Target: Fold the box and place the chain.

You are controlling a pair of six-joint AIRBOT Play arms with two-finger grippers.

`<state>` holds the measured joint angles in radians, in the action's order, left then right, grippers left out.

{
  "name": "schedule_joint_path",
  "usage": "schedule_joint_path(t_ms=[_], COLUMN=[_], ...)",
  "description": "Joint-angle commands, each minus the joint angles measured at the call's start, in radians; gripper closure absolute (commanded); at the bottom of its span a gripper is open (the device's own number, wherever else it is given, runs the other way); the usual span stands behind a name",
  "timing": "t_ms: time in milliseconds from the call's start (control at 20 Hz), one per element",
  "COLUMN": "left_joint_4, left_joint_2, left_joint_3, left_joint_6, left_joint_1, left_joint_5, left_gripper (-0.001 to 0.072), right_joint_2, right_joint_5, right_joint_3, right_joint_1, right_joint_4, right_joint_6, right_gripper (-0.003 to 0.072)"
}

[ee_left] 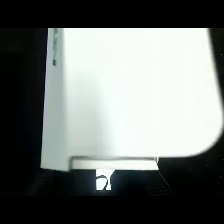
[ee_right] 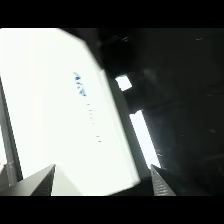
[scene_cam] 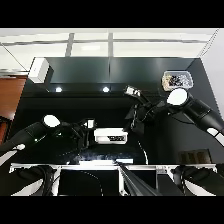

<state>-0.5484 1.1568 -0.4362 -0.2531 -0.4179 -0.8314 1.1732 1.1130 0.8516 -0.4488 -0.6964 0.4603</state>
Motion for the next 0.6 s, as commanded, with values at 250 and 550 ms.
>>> schedule_joint_path(t_ms=[250, 550], left_joint_4=[0.0, 0.0], left_joint_2=[0.001, 0.001], left_joint_3=[-0.001, -0.001], left_joint_6=[0.0, 0.0], left_joint_1=[0.0, 0.0], left_joint_5=[0.0, 0.0], left_gripper=[0.0418, 0.0418], right_joint_2=[-0.007, -0.007], right_joint_5=[-0.031, -0.094], right_joint_3=[-0.014, -0.014], right_joint_1=[-0.129, -0.133], right_joint_4=[-0.175, -0.177], right_joint_6=[-0.039, -0.084], right_gripper=[-0.0034, -0.0034])
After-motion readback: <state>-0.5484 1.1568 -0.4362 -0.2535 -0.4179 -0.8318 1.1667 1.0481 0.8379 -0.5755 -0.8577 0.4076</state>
